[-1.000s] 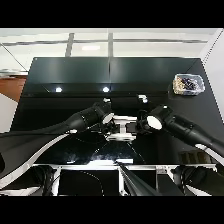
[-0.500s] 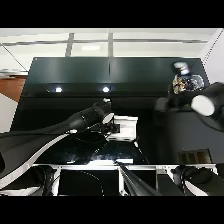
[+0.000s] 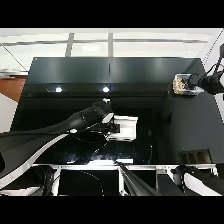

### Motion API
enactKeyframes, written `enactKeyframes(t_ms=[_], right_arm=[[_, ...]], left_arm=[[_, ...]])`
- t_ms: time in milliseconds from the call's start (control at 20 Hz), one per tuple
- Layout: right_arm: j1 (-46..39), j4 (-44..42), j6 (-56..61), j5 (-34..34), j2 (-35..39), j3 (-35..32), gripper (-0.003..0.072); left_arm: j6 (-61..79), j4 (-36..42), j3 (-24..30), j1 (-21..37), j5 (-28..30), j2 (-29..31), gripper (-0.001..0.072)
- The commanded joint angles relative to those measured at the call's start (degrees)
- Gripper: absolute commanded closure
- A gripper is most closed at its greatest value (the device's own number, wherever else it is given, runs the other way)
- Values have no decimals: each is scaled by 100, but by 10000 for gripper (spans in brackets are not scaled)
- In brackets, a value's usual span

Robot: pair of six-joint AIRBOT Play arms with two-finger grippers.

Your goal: Fold the box and place the chain.

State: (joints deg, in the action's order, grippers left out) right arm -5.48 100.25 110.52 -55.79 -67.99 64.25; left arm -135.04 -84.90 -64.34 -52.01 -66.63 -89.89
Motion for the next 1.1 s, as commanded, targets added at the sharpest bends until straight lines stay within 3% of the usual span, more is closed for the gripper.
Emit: enactKeyframes(t_ms=[0,150,300,500,750,850,1050], right_arm=[[-643,-1049,173,-378,-1351,1252,-23],[-922,-1600,1032,-868,-2326,2306,-18],[-955,-2133,1600,-1067,-2870,2752,-18],[-953,-2741,1838,-1021,-3230,2761,-17],[-1060,-2693,1897,-949,-3340,2761,-16],[-1095,-2673,1895,-975,-3340,2761,42],[-1084,-2671,1871,-1099,-3342,2761,42]], left_arm=[[-4,11,2,4,0,-2,679],[-4,11,2,4,-2,-2,679],[-4,9,2,4,-2,-2,678],[-2,-28,2,4,-9,-2,678],[-2,-31,2,4,-7,-2,678],[-2,-33,2,7,9,-2,678],[-2,-35,2,7,7,-2,678]])
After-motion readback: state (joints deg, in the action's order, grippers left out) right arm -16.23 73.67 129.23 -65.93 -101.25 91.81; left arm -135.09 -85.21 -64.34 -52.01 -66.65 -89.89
